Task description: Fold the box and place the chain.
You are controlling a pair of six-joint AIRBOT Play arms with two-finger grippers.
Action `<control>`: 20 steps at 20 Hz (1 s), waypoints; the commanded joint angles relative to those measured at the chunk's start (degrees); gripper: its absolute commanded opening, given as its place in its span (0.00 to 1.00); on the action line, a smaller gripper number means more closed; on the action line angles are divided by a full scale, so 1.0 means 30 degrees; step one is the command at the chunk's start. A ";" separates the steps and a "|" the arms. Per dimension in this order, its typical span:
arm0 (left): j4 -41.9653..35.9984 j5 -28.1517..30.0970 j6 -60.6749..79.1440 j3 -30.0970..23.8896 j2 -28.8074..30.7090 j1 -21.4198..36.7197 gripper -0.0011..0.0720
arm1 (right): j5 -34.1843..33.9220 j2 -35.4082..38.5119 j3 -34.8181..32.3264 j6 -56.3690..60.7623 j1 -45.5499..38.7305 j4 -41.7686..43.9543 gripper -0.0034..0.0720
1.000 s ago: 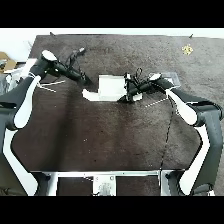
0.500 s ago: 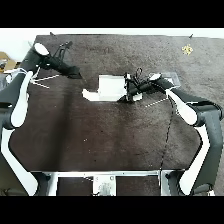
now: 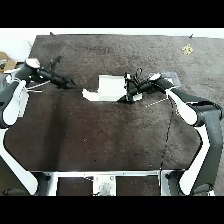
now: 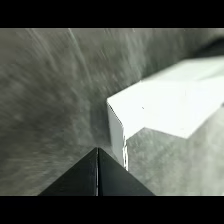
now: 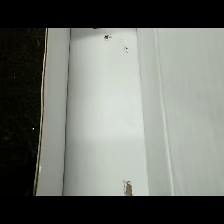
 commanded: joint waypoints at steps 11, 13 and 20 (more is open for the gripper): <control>-0.3869 0.1982 0.2936 -0.4328 0.0007 -0.1253 0.03 | 0.0007 -0.0007 -0.0007 0.0000 0.0015 0.0000 0.64; -0.4320 0.1792 0.2936 -0.4328 0.0007 -0.1253 0.03 | 0.0007 -0.0007 -0.0007 0.0000 0.0015 0.0000 0.64; -0.5523 0.1610 0.2936 -0.4328 0.0007 -0.1253 0.03 | 0.0007 -0.0007 -0.0007 0.0000 0.0015 0.0000 0.64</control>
